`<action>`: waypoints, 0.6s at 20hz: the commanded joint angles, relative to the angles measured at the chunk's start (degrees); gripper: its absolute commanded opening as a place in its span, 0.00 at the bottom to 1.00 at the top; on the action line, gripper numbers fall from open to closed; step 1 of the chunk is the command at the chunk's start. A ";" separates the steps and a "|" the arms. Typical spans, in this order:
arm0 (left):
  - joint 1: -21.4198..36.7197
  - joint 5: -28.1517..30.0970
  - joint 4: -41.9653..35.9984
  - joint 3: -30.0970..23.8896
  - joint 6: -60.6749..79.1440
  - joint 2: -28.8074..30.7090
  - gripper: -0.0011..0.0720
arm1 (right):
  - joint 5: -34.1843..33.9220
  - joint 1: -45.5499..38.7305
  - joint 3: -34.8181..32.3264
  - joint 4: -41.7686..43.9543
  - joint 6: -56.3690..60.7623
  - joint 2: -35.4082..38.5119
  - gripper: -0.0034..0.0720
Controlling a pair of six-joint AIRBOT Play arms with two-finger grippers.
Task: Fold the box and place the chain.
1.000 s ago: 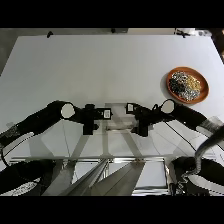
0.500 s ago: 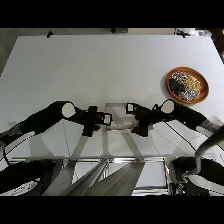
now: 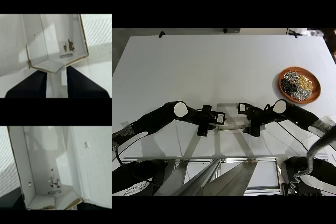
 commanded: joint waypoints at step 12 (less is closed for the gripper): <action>-3.15 7.32 -3.89 -0.02 2.62 -2.91 0.19 | 0.02 0.02 -0.02 0.00 0.02 0.04 0.73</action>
